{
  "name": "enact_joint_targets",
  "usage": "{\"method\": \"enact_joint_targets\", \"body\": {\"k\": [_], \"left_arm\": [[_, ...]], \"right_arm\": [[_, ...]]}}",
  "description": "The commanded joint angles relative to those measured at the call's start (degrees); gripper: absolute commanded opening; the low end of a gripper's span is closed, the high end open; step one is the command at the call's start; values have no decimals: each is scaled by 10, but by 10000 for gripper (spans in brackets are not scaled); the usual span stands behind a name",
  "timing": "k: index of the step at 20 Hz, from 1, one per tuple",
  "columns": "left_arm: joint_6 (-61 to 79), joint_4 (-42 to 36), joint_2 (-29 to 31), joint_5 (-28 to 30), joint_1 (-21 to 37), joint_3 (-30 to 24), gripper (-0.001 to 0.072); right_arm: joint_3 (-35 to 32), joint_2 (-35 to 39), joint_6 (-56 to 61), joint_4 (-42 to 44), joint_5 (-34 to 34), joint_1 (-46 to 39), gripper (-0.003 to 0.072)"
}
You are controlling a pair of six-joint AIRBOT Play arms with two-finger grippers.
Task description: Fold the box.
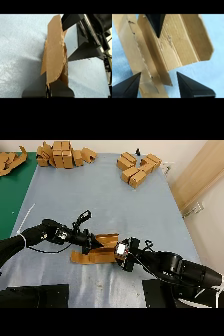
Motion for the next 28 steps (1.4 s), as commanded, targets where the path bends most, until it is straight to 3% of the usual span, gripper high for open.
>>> {"method": "enact_joint_targets", "body": {"k": [1,4,8,13,17,28], "left_arm": [[0,0,0,0,0,0,12],[0,0,0,0,0,0,13],[0,0,0,0,0,0,13],[0,0,0,0,0,0,13],[0,0,0,0,0,0,13],[0,0,0,0,0,0,13]], "right_arm": [[0,-7,-261,245,2,-54,709],[1,-15,-441,406,-39,-110,709],[25,-38,-555,481,-121,-174,709],[87,-134,-691,555,-217,-230,709],[97,-177,-697,562,-229,-232,709],[97,-205,-697,560,-211,-221,709]]}}
